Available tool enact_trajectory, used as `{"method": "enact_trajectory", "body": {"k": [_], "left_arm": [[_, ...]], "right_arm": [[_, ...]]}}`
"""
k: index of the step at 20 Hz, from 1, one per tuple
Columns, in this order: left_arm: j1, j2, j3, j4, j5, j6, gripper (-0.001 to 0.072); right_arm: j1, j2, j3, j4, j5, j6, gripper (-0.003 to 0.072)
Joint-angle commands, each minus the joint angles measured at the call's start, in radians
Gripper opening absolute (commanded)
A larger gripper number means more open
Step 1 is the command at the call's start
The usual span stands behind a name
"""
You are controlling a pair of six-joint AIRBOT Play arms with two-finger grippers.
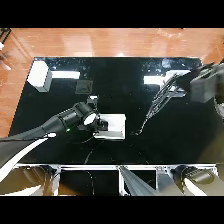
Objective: Fold the box and place the chain.
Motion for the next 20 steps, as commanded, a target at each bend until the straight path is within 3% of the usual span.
{"method": "enact_trajectory", "body": {"k": [1,6,11,16,20], "left_arm": [[0.001,0.0,0.002,0.003,0.002,-0.011,0.0018],[0.001,0.0,0.002,0.006,0.007,-0.01,0.0018],[0.001,0.0,0.002,0.006,0.009,-0.01,0.0018],[0.001,0.0,0.002,0.006,0.008,-0.01,0.0018],[0.001,0.0,0.002,0.006,0.006,-0.01,0.0018]], "right_arm": [[0.02,0.003,-0.082,0.141,0.007,-0.036,0.0022],[0.033,0.002,-0.161,0.235,-0.01,-0.048,0.0022],[0.182,-0.027,-0.228,0.279,0.114,-0.047,0.0022],[0.331,-0.143,-0.229,0.275,0.28,-0.048,0.0022],[0.342,-0.192,-0.249,0.231,0.293,-0.047,0.0023]]}}
